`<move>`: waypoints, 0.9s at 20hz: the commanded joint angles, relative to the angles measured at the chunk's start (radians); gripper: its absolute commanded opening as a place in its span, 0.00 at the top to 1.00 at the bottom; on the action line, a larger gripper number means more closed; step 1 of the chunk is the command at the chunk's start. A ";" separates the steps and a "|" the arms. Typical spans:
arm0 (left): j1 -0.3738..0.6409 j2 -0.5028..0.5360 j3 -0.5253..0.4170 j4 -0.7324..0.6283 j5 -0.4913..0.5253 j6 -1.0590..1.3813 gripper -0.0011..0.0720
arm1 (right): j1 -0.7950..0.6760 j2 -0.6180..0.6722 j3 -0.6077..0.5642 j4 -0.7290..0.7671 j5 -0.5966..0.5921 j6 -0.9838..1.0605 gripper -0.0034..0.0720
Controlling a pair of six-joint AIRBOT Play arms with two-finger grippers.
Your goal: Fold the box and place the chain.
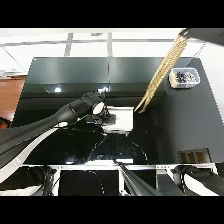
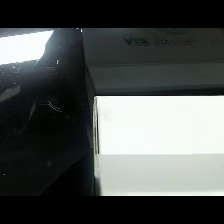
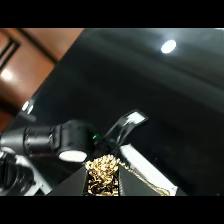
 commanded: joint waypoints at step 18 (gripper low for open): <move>0.000 0.000 0.001 0.000 0.000 0.000 0.95 | 0.164 0.001 -0.021 -0.038 -0.008 0.000 0.95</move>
